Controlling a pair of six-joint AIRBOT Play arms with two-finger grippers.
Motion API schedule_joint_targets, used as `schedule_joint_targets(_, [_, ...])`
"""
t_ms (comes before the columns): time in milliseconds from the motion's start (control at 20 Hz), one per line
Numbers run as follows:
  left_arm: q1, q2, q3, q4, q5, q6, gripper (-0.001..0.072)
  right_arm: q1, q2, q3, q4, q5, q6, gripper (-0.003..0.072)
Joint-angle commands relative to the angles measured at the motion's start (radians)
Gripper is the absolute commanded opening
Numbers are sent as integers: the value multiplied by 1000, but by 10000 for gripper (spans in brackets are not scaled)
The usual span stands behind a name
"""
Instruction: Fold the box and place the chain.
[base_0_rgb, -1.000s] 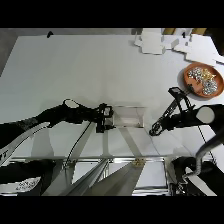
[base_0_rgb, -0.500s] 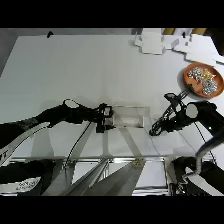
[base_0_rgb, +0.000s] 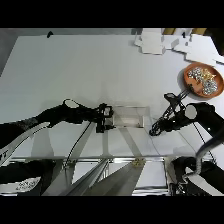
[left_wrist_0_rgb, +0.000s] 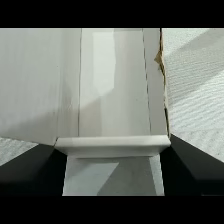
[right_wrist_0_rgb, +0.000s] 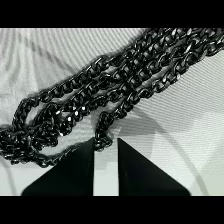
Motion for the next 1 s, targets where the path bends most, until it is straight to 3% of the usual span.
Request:
schedule_joint_targets(0, [0,0,0,0,0,0,136,1,-1,0,3,-10,0,59])
schedule_joint_targets(400, [0,0,0,0,0,0,136,2,12,0,2,-4,0,22])
schedule_joint_targets(850, [0,0,0,0,0,0,136,1,327,2,26,103,-31,21])
schedule_joint_targets(950, [0,0,0,0,0,0,136,1,353,26,138,148,-62,21])
